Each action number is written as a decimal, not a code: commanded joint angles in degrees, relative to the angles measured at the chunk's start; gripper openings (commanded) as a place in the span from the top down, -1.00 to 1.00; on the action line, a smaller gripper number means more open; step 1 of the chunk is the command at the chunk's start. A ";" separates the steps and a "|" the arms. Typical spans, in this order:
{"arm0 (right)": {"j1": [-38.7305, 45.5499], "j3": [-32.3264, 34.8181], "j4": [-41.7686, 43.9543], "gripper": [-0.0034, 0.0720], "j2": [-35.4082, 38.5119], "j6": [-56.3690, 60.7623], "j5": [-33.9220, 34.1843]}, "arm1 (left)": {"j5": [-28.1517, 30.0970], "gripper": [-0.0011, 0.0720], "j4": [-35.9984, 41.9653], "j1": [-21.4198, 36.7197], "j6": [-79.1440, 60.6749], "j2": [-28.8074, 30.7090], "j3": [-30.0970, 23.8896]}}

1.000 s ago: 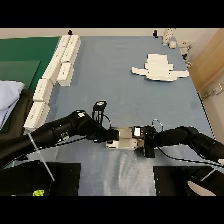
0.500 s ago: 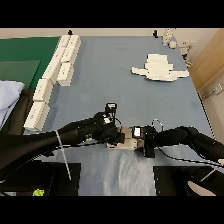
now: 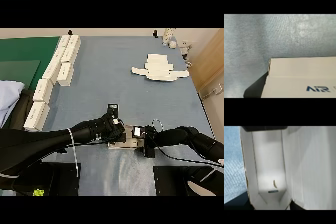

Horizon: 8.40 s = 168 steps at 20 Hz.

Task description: Fold the box.

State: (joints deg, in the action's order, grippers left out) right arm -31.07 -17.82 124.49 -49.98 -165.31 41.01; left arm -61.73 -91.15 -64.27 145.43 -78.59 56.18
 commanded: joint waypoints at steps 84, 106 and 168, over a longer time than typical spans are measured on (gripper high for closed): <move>-0.02 0.02 -0.04 -0.17 0.04 -0.13 -0.02 | 30.32 -0.95 66.84 24.63 -159.88 17.00 -34.29; -0.02 0.02 -0.04 -0.17 0.04 -0.13 -0.02 | 30.16 -0.33 71.43 24.61 -163.80 16.52 -34.27; -4.04 -9.73 7.96 0.54 -8.94 78.34 -14.23 | 30.12 -0.33 71.43 24.61 -163.84 16.52 -34.27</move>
State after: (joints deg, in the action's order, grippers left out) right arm -35.11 -27.53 132.46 -59.20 -87.00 26.17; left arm -31.55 -19.68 -39.68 -18.37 -62.04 21.91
